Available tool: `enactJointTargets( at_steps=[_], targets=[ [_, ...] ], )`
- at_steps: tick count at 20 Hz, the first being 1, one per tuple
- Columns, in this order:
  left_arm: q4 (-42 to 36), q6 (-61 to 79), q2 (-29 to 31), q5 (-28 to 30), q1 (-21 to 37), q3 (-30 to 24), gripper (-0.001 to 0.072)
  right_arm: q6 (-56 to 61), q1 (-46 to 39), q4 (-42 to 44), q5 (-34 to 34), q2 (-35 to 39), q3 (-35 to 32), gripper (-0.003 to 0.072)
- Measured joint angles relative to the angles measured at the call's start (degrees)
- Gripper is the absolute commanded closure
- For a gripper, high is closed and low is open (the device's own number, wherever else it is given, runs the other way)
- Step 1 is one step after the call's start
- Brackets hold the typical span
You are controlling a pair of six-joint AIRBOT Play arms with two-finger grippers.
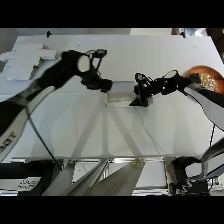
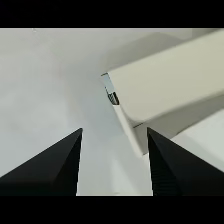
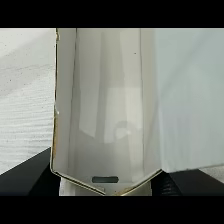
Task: Fold the box and place the chain.
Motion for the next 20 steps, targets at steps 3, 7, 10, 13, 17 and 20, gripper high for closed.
enactJointTargets(
  at_steps=[3,7,10,13,17,20],
  targets=[
    [-8.63,28.94,6.51,3.50,4.66,-8.24,0.0214,0.00,0.00,0.00,0.02,0.00,0.00,0.0230],
    [-27.39,68.13,10.51,4.61,13.20,-21.38,0.0043,0.00,0.00,0.02,0.04,0.00,0.00,0.0230],
    [-37.90,88.21,8.72,3.19,18.43,-27.15,0.0038,0.00,0.00,0.02,0.02,0.00,0.00,0.0230],
    [-44.22,100.50,4.00,2.01,20.76,-29.27,0.0002,0.00,0.00,0.02,0.02,0.00,0.00,0.0230],
    [-50.56,113.18,-2.21,1.86,20.83,-30.05,0.0002,0.00,0.00,0.02,0.02,0.00,0.00,0.0230],
    [-53.22,117.79,-4.87,3.13,19.45,-28.55,0.0001,0.00,0.00,0.02,0.02,0.00,0.00,0.0230]
  ],
)
